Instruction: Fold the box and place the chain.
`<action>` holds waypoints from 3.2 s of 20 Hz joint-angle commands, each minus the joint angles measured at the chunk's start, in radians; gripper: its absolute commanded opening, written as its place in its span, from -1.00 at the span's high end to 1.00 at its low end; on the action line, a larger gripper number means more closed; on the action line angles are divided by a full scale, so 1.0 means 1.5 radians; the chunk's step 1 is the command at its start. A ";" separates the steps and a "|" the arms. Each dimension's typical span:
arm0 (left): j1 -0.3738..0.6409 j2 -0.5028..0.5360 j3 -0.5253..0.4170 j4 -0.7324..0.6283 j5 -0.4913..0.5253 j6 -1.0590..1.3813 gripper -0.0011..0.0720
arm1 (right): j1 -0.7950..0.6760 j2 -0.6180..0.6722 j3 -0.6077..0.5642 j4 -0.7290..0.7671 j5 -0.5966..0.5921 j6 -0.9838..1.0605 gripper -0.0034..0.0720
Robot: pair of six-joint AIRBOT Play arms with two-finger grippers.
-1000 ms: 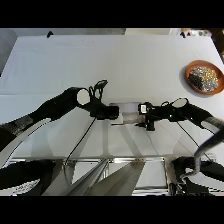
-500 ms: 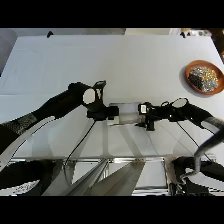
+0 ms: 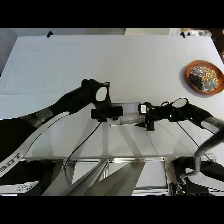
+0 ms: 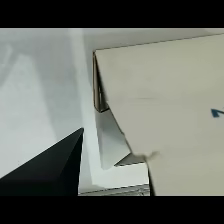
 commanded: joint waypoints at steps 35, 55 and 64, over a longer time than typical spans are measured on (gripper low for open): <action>-0.067 -0.067 0.026 0.096 0.011 -0.167 0.21 | 0.000 0.000 0.000 0.000 0.000 0.000 0.02; -0.064 -0.069 0.026 0.094 0.008 -0.063 0.96 | 0.000 0.000 0.000 0.000 0.001 0.000 0.02; -0.041 -0.046 0.026 0.036 -0.064 -0.053 0.36 | 0.000 0.000 0.000 0.000 0.000 0.000 0.02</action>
